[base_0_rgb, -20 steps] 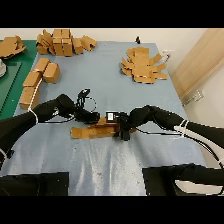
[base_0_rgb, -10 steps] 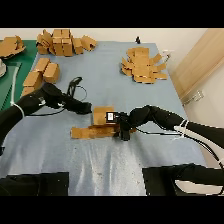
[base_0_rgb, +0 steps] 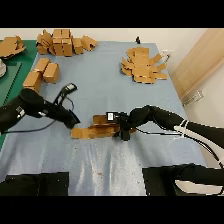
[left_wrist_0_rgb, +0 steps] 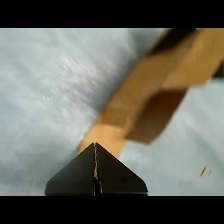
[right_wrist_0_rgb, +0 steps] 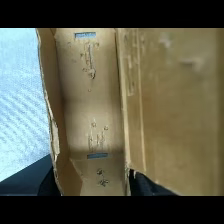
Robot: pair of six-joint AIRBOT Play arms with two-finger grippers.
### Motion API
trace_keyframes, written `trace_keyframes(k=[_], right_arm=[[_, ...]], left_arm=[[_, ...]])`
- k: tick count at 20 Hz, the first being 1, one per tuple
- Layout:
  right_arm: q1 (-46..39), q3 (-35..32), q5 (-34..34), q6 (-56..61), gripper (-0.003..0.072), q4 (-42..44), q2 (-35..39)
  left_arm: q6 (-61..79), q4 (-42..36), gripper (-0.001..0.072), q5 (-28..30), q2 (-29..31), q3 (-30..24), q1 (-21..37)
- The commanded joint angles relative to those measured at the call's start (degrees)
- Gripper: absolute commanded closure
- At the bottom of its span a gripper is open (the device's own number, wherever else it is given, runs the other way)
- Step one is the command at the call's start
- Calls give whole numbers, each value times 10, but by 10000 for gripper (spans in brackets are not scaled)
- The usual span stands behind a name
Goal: Fold the box.
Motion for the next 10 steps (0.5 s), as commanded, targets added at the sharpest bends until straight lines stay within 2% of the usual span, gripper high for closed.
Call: trace_keyframes(k=[1,2,3,4,7,10], right_arm=[[0,0,0,0,147,0,0],[0,0,0,0,147,0,0],[0,0,0,0,147,0,0],[0,0,0,0,147,0,0],[0,0,0,0,147,0,0],[0,0,0,0,147,0,0]], left_arm=[[107,79,695,31,61,-74,-89],[107,88,451,47,62,-77,-115],[106,96,30,68,61,-77,-140],[106,97,-11,89,61,-77,-157],[120,103,-11,154,58,-77,-187],[120,101,-11,176,39,-77,-187]])
